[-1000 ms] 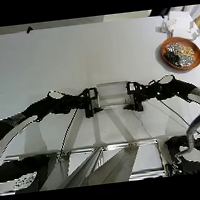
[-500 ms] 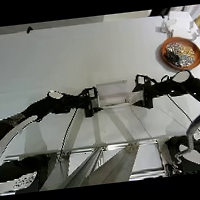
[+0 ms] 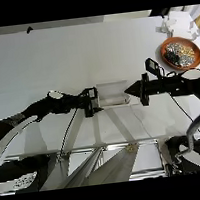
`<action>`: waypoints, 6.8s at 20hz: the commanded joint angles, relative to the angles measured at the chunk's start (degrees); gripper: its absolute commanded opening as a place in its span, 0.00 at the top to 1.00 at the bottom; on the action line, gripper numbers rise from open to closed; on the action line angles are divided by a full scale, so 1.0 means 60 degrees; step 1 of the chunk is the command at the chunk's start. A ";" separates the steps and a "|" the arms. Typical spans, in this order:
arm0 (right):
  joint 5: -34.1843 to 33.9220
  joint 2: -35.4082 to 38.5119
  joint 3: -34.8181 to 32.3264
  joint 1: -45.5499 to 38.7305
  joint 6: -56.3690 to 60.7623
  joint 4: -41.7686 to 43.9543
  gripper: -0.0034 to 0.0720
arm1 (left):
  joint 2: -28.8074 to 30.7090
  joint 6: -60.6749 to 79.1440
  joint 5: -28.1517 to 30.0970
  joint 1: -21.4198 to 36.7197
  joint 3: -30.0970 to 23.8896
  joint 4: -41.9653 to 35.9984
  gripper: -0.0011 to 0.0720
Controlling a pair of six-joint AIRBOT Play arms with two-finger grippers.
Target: Fold the box and place the chain.
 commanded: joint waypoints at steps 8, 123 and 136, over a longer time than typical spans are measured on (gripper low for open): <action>-0.4018 -0.2586 0.0011 0.1435 0.1963 0.1891 0.94 | 0.0004 0.0004 -0.0004 -0.0004 0.0000 0.0000 0.97; -0.2029 0.1639 -0.0783 -0.1009 0.3923 -0.3297 0.94 | 0.0004 0.0004 -0.0015 -0.0004 0.0000 0.0004 0.97; -0.3337 0.0736 -0.0783 -0.2073 1.1693 -0.6703 0.94 | 0.0004 0.0004 -0.0036 -0.0004 0.0000 0.0004 0.97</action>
